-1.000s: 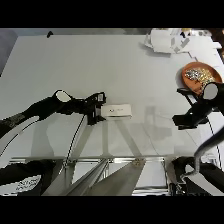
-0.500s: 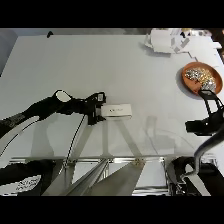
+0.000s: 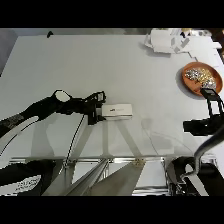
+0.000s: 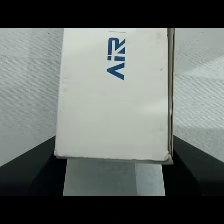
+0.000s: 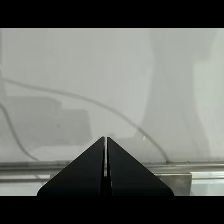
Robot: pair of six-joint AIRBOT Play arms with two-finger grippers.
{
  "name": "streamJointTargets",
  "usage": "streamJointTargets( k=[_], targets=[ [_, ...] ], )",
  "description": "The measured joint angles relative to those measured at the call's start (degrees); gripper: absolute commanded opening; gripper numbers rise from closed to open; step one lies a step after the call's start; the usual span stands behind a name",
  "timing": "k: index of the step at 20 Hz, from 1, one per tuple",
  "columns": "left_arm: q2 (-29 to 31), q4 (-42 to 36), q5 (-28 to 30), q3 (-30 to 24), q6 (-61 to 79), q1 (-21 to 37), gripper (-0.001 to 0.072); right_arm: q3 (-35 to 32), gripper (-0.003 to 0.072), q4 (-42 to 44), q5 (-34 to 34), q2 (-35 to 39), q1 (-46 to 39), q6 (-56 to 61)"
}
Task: Fold the box and place the chain.
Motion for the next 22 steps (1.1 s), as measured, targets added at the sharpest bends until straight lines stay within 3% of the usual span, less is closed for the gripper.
streamJointTargets(
  k=[2,5,6,10,14,22],
  targets=[
    [0.07,0.00,-0.04,0.00,0.00,0.00,0.0427,0.00,0.0017,0.76,-0.31,0.07,0.00,-0.02],
    [0.63,0.22,-0.35,0.00,-0.02,0.04,0.0049,0.00,0.0017,1.33,-0.52,0.13,0.00,-0.04],
    [1.33,0.70,-0.57,0.00,-0.24,0.24,0.0003,0.00,0.0017,1.38,-0.61,0.13,0.00,-0.07],
    [7.32,4.33,-1.07,0.00,-5.31,2.45,0.0003,0.00,0.0017,1.60,-0.85,0.13,0.00,-0.09],
    [16.22,9.51,-1.44,-0.02,-16.28,8.17,0.0002,0.00,0.0017,1.66,-0.74,0.13,0.00,-0.09],
    [31.87,24.76,-3.10,-0.02,-42.49,30.71,0.0002,0.00,0.0017,1.68,-0.61,0.13,0.00,-0.09]
  ],
)
